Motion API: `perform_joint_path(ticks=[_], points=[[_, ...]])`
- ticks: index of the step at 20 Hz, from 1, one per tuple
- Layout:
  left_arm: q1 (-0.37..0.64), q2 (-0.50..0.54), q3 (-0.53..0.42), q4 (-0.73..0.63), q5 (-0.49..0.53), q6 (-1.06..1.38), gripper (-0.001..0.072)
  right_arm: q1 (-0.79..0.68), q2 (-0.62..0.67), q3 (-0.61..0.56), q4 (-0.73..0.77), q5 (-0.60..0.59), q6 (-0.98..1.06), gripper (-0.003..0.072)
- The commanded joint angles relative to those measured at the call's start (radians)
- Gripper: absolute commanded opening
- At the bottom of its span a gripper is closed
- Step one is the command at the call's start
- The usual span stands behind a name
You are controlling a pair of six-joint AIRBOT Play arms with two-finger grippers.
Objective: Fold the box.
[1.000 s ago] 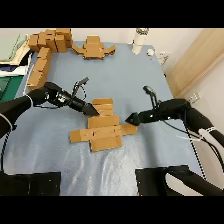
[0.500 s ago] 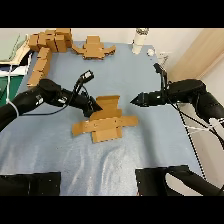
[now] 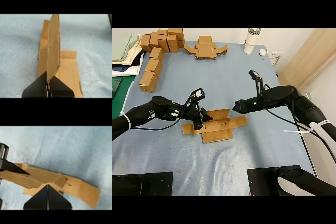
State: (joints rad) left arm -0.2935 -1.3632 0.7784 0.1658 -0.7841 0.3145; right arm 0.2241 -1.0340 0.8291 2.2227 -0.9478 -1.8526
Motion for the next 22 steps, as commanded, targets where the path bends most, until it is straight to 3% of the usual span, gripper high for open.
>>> perform_joint_path(ticks=[1, 5, 9, 22], points=[[0.013, -0.018, -0.021, -0.069, -0.02, 0.069, 0.001, 0.044, -0.002, -0.036, -0.077, 0.027, 0.096, 0.0004], [0.095, -0.02, -0.021, -0.114, -0.184, 0.069, 0.001, 0.044, -0.002, -0.058, -0.081, 0.033, 0.103, 0.0004], [0.124, -0.021, -0.021, -0.108, -0.271, 0.055, 0.001, 0.044, -0.008, -0.058, -0.08, 0.085, 0.103, 0.0004], [0.094, -0.078, -0.016, -0.037, -0.203, 0.029, 0.001, 0.046, -0.039, -0.058, -0.076, 0.12, 0.107, 0.0004]])
